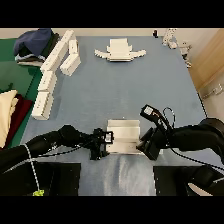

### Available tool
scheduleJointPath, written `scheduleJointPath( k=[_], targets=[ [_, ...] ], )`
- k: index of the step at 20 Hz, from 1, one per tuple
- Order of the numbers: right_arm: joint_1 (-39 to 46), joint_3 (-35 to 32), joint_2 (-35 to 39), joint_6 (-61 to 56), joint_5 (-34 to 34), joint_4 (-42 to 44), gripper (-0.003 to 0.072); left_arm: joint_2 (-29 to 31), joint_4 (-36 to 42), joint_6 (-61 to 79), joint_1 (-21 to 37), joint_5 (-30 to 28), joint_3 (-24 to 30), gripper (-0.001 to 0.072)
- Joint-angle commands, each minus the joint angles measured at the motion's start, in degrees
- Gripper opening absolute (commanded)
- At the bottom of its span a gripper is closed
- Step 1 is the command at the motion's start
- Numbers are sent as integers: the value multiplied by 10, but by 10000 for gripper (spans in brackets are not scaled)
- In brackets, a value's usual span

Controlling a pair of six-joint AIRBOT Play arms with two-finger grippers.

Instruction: Fold the box.

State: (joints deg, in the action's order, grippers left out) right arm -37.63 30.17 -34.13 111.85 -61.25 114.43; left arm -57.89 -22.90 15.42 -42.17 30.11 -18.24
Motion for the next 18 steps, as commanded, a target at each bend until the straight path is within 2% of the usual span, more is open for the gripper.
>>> scheduleJointPath(
  k=[1, 2, 5, 9, 13, 16, 18],
  targets=[
    [0, -9, 19, 80, -72, -71, 549, 0, 0, 0, 0, 0, 0, 462],
    [0, -15, 19, 98, -68, -88, 625, 0, 0, 0, 0, 0, 0, 462],
    [0, -46, 17, 204, -56, -92, 625, 0, 0, 0, 0, 0, 0, 462],
    [0, -102, 17, 299, 39, -91, 625, 0, 0, 0, 0, 0, 0, 462],
    [0, -118, 4, 350, 108, -73, 623, 0, 0, 0, 0, 0, 0, 462],
    [0, -118, -26, 382, 139, -52, 606, 0, 0, 0, 0, 0, 0, 462],
    [0, -118, -37, 402, 151, -33, 524, 0, 0, 0, 0, 0, 0, 462]
  ],
)
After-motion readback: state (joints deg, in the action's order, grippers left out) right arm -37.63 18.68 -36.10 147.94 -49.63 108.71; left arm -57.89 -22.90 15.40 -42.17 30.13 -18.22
